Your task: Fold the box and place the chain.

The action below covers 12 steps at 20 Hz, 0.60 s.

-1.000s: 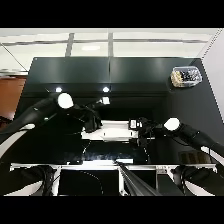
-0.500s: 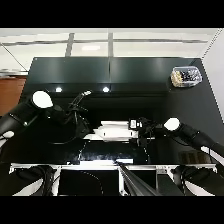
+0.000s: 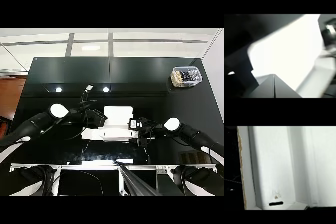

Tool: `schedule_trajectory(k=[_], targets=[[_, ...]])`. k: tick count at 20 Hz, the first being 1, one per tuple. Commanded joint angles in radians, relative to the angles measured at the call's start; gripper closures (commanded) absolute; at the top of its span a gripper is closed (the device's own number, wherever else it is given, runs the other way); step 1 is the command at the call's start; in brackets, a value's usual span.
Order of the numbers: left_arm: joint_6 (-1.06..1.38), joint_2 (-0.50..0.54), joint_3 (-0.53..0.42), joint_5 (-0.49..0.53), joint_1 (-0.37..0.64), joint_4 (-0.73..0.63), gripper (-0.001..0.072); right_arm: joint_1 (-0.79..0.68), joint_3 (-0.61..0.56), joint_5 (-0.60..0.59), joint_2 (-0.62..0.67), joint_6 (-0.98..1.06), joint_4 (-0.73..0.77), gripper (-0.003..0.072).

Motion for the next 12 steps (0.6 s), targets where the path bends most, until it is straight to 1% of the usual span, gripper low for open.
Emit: schedule_trajectory(k=[1, 4, 6, 7, 9, 12], targets=[[0.019, -0.057, -0.004, 0.076, -0.050, 0.027, 0.0685, 0.000, 0.000, 0.000, -0.001, 0.000, 0.000, 0.0230], [0.019, -0.064, -0.003, 0.050, -0.080, 0.101, 0.0684, 0.000, 0.000, 0.000, -0.001, 0.000, 0.000, 0.0230], [0.015, -0.056, 0.010, 0.024, -0.081, 0.173, 0.0685, 0.000, 0.000, 0.000, -0.001, 0.000, 0.000, 0.0230], [0.011, -0.044, 0.017, 0.032, -0.077, 0.204, 0.0685, 0.000, 0.000, 0.000, -0.001, 0.000, 0.000, 0.0230], [0.011, 0.002, 0.035, 0.037, -0.054, 0.249, 0.0685, 0.000, 0.000, 0.000, -0.001, 0.000, 0.000, 0.0231], [0.011, 0.111, 0.041, 0.005, 0.014, 0.299, 0.0685, 0.000, 0.000, 0.000, -0.001, 0.000, 0.000, 0.0231]])
